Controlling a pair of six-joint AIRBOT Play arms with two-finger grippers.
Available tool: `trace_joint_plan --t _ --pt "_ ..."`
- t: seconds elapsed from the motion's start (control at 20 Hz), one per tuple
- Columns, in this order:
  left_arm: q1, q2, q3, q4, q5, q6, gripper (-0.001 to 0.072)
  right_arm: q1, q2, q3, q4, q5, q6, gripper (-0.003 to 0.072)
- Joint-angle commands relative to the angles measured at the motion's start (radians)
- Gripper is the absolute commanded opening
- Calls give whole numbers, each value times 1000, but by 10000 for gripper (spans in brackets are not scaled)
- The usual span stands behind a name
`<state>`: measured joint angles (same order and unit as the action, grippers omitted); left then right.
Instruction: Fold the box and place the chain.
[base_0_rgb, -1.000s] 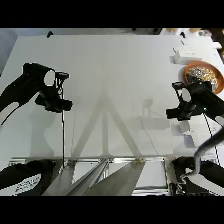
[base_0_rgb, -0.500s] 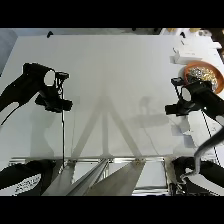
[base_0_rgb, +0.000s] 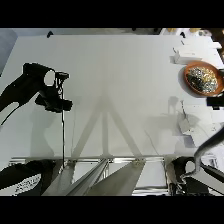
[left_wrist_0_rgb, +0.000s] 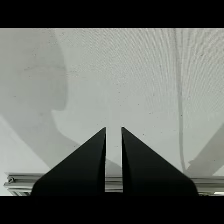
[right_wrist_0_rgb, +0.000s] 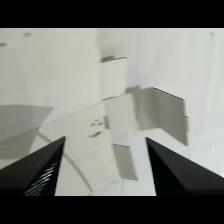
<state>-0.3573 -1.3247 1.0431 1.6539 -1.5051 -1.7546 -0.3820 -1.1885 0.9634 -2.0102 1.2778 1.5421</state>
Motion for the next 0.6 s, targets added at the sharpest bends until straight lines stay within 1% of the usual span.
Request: trace_joint_plan --t 0.0,0.15,0.2,0.35,0.4,0.5,0.55 --pt "1 0 0 1 0 0 103 -240 -29 18 -52 -87 -108 611" --pt "1 0 0 1 0 0 103 -330 -104 18 -63 -108 -136 611" --pt "1 0 0 1 0 0 103 -339 -128 18 -62 -116 -159 610" --pt "1 0 0 0 0 0 103 -332 -193 18 -67 -140 -164 570" --pt "1 0 0 0 0 0 103 -330 -212 18 -68 -146 -163 542" --pt "1 0 0 0 0 0 103 -330 -249 18 -69 -164 -154 451" --pt "1 0 0 0 0 0 103 -330 -265 18 -63 -166 -153 376"
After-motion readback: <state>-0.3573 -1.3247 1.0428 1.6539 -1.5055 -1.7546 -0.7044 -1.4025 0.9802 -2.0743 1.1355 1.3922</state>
